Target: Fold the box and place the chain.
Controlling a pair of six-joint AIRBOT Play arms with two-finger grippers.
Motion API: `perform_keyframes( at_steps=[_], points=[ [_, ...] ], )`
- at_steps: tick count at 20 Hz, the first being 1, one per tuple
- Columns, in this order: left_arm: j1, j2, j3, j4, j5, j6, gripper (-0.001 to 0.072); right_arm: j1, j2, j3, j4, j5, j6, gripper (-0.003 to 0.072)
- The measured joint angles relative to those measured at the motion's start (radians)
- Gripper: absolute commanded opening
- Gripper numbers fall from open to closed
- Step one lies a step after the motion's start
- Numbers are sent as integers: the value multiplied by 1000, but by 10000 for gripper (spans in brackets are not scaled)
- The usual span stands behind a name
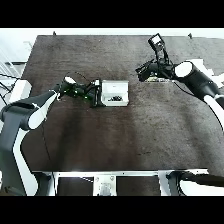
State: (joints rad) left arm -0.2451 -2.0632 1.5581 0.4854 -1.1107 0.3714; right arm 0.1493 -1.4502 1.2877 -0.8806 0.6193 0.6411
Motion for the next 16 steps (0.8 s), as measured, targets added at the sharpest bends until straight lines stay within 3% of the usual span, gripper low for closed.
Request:
perform_keyframes(
  at_steps=[3, 7, 16],
  points=[
    [0, 0, 0, 0, 0, 0, 622, -50, -112, 106, 132, 153, -136, 327],
    [0, 0, 0, 0, 0, 0, 622, -69, -235, 231, 199, 319, -218, 327],
    [0, 0, 0, 0, 0, 0, 622, -28, -309, 298, 152, 537, -256, 329]
  ],
)
